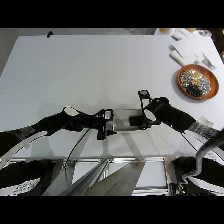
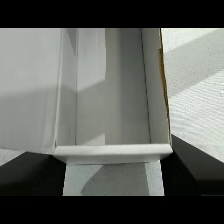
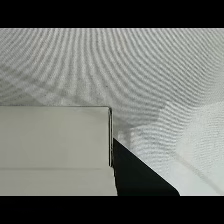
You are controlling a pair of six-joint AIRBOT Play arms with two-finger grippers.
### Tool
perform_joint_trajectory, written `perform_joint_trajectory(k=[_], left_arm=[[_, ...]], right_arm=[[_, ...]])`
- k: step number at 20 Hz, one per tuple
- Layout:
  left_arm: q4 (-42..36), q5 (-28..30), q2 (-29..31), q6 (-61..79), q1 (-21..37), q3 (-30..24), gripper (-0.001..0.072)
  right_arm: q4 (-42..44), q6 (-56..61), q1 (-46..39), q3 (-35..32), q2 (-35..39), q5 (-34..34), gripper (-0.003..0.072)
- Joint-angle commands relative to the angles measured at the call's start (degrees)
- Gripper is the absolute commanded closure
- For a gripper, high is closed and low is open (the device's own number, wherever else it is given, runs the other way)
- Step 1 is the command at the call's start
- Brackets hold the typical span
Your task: Fold the box and place the chain.
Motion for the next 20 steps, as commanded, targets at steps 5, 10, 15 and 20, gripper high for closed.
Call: perform_joint_trajectory(k=[5,10,15,20], left_arm=[[0.00,-0.02,0.02,0.00,-0.02,0.02,0.0639],[0.00,0.00,0.02,0.00,-0.02,0.02,0.0639],[-0.02,-0.02,0.02,0.00,-0.02,0.02,0.0639],[-0.02,-0.02,0.02,0.00,-0.02,0.02,0.0639]], right_arm=[[-0.13,0.44,0.13,0.07,-0.17,-0.24,0.0463],[-0.11,0.66,0.09,0.02,-1.05,-0.09,0.0524],[0.13,0.63,0.09,0.02,-1.90,0.22,0.0673],[0.07,-1.14,0.09,0.02,-0.81,0.24,0.0436]])
